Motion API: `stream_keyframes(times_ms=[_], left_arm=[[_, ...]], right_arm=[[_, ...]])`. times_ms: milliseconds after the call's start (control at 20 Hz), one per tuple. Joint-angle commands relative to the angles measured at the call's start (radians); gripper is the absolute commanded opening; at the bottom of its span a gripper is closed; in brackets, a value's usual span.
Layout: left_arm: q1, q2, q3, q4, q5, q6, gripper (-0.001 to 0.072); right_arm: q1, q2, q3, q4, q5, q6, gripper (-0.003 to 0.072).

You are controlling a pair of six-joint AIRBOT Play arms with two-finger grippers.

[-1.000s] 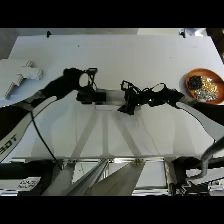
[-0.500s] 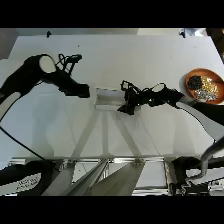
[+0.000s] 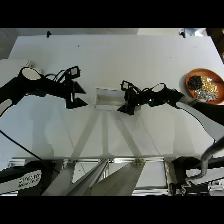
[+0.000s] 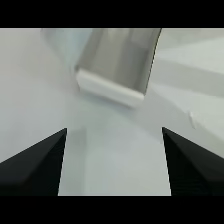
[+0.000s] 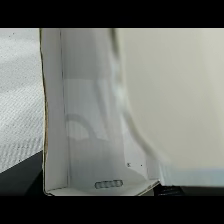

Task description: Fold the box and place the chain.

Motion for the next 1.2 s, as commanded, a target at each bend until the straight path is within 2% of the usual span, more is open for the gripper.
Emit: stream_keyframes(times_ms=[0, 50, 200, 300, 500, 950, 1150], left_arm=[[0.031, -0.087, -0.009, -0.264, -0.013, 0.401, 0.0669], [0.030, -0.114, -0.005, -0.253, -0.013, 0.401, 0.0700], [0.023, -0.189, 0.031, -0.106, -0.013, 0.400, 0.0700], [0.013, -0.220, 0.052, -0.064, -0.029, 0.393, 0.0700], [-0.017, -0.263, 0.075, -0.066, -0.072, 0.370, 0.0700], [-0.076, -0.294, 0.078, -0.134, -0.006, 0.327, 0.0700], [-0.074, -0.292, 0.078, -0.101, 0.023, 0.269, 0.0698]], right_arm=[[0.000, 0.001, 0.000, 0.000, 0.001, 0.000, 0.0337], [0.000, 0.001, 0.000, 0.000, 0.001, 0.000, 0.0337], [0.000, 0.001, 0.000, 0.000, 0.001, 0.000, 0.0337], [0.000, 0.001, 0.000, 0.000, 0.001, 0.000, 0.0337], [0.000, 0.001, 0.000, 0.000, 0.001, 0.000, 0.0337], [0.000, 0.001, 0.000, 0.000, 0.001, 0.000, 0.0337], [0.000, 0.001, 0.000, 0.000, 0.001, 0.000, 0.0337]])
